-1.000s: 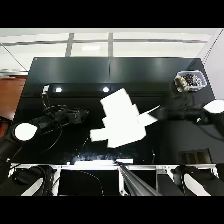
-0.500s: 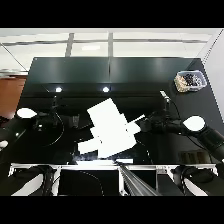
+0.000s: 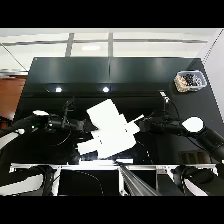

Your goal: Fold the box and place the chain.

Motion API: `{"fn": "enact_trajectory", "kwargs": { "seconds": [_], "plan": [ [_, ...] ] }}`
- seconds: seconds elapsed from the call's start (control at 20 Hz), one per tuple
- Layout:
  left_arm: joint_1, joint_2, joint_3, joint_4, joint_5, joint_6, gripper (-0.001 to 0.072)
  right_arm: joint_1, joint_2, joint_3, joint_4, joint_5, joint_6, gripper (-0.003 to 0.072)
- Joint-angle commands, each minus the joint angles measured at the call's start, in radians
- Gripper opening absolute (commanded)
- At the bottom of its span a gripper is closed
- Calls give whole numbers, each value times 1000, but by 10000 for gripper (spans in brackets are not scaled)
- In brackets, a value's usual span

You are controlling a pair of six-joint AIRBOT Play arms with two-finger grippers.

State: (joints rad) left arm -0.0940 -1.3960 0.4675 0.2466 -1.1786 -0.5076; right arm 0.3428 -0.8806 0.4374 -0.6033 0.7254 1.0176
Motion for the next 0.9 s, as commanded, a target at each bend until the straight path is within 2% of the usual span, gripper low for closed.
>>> {"fn": "enact_trajectory", "kwargs": {
  "seconds": [0.0, 0.25, 0.45, 0.7, 0.75, 0.85],
  "plan": [
    [-29, -53, 14, -64, -24, 104, 704, 1, 1, -1, 1, -1, 1, 50],
    [-43, -92, 96, -15, -112, 212, 704, 1, 1, -1, 0, 0, 1, 50],
    [-88, -126, 177, 104, -109, 215, 700, 1, 1, -1, 0, -1, 1, 50],
    [-105, -168, 205, 88, -109, 212, 656, 1, 1, -1, 0, 0, 1, 50],
    [-105, -179, 205, 85, -109, 212, 598, 1, 1, -1, 1, -1, 1, 50],
    [-105, -194, 205, 85, -109, 212, 574, 1, 1, -1, 0, 0, 1, 50]
  ]
}}
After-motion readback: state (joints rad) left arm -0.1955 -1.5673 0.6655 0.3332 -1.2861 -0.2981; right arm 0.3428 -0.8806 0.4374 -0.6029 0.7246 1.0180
